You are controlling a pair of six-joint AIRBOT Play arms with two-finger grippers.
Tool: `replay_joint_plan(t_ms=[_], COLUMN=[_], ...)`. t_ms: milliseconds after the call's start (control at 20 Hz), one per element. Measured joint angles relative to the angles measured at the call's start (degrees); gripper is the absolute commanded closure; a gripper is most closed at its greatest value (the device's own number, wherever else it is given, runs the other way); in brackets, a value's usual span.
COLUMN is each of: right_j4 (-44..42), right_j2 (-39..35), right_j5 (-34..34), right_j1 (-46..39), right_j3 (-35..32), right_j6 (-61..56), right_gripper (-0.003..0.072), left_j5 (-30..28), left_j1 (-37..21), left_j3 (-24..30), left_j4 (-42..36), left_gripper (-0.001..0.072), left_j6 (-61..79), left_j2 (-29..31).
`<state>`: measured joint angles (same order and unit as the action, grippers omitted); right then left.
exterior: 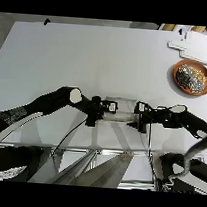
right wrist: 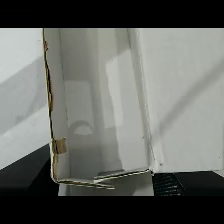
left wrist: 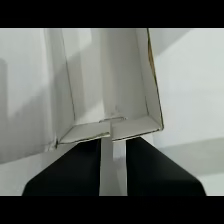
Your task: Fold the box and place the chain.
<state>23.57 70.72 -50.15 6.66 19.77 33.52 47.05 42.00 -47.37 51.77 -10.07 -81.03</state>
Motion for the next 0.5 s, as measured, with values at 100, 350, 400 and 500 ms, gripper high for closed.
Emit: replay_joint_plan(t_ms=[100,350,400,500], right_j4=[-0.02,0.0,0.0,0.02], right_j2=[0.0,0.0,0.0,0.0], right_j5=[0.0,0.0,0.0,0.0], right_j1=[0.0,0.0,0.0,0.0], right_j3=[0.0,0.0,0.0,0.02], right_j6=[0.0,-0.02,0.0,0.0], right_gripper=[0.0347,0.0347,0.0347,0.0347], left_j5=[-0.79,-3.06,-3.5,-4.07], left_j1=[0.37,1.38,1.6,2.08], left_j3=[0.0,0.0,0.0,0.0], left_j4=[-0.85,-2.71,-3.32,-4.35], left_gripper=[0.056,0.0423,0.0423,0.0416], left_j6=[0.0,0.02,0.0,0.02], left_j2=[-0.44,-0.92,-0.96,-1.01])
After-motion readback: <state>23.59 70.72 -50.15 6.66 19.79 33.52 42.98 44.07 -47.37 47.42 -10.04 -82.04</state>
